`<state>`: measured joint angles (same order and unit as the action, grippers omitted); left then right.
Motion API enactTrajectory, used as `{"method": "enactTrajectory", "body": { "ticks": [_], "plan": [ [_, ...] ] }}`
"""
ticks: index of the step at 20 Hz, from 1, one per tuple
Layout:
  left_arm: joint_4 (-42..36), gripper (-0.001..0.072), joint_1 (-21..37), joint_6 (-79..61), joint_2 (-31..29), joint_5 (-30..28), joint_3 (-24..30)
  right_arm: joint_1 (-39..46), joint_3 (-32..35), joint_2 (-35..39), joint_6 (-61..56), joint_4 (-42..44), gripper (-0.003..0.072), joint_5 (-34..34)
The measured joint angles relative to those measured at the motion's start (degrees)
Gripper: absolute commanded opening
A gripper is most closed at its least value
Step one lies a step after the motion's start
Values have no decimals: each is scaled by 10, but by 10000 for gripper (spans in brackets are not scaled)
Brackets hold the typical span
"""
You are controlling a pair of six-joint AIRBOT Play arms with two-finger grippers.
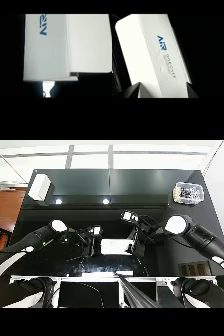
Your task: Fold the box and place the chain.
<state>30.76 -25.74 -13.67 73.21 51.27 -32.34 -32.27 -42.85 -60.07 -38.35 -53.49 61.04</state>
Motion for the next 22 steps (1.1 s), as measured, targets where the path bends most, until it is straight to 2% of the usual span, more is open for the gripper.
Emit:
{"method": "enactTrajectory", "body": {
  "ticks": [7, 8, 9, 12, 13, 14, 22],
  "plan": [
    [0, 387, 0, 0, 0, 0, 0, -9, 1, 0, -1, -25, 686, -17],
    [0, 387, 0, 0, 0, 0, 0, -10, 1, 0, -2, -28, 525, -20],
    [0, 387, 0, 0, 0, 0, 0, -10, 1, 0, -3, -30, 420, -21],
    [0, 387, 0, 1, 0, 0, 0, -10, 1, 0, -4, -33, 412, -23],
    [0, 387, 0, 1, 0, 0, 0, -10, 1, 0, -7, -34, 380, -24],
    [0, 388, 0, 1, 0, 0, 0, -10, 1, 0, -12, -34, 284, -25],
    [0, 387, 0, 1, 0, 0, 0, -10, 2, 0, -30, -36, 286, -28]
  ]
}}
